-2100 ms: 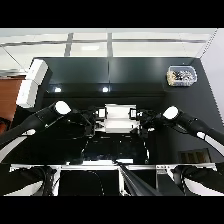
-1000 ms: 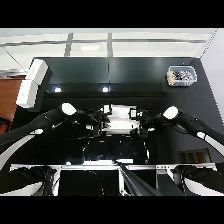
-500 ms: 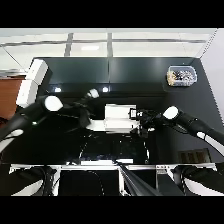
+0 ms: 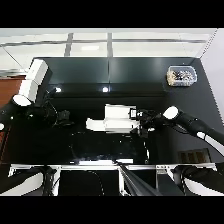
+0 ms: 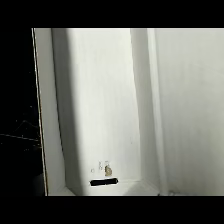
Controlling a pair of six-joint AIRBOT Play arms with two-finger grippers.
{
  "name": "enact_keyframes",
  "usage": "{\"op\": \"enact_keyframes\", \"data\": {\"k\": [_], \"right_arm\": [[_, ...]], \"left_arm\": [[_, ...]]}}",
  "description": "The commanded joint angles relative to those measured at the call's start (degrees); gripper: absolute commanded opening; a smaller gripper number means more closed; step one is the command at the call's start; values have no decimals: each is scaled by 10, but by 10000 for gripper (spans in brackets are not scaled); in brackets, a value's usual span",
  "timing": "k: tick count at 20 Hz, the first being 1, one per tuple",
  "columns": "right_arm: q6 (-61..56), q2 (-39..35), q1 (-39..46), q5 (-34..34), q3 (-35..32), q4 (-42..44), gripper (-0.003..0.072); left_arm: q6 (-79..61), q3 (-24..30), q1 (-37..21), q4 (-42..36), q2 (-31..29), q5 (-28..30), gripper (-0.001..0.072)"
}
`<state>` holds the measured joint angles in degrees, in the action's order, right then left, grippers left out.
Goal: Fold the box and place the chain.
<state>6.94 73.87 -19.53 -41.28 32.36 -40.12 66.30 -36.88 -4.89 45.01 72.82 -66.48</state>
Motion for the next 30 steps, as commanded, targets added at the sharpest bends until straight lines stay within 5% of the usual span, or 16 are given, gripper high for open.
{"op": "enact_keyframes", "data": {"k": [1, 6, 10, 15, 16, 17, 18, 27, 29, 30], "right_arm": [[0, 0, 0, 0, 0, 0, 25], [0, 0, 0, 0, 0, 0, 25], [0, 0, 0, 0, 0, 0, 25], [0, 0, 0, 0, 0, 0, 25], [0, 0, 0, 0, 0, 0, 25], [0, 0, 0, 0, 0, 0, 25], [0, 0, 0, 0, 0, 0, 25], [0, 0, 0, 0, 0, 0, 25], [0, 0, 0, 0, 0, 0, 25], [0, 0, 0, 0, 0, 0, 25]], "left_arm": [[-33, 26, 8, -131, 54, 14, 24], [-2, 18, 110, -128, 86, 113, 24], [-19, 1, 163, -128, 99, 100, 25], [-78, -62, 166, -130, 100, 3, 41], [-78, -77, 166, -129, 100, -2, 221], [-78, -90, 166, -129, 100, -7, 497], [-78, -101, 167, -130, 100, -16, 641], [-76, -111, 226, -131, 100, -7, 614], [-75, -112, 232, -132, 100, -4, 445], [-68, -113, 235, -131, 100, -4, 442]]}}
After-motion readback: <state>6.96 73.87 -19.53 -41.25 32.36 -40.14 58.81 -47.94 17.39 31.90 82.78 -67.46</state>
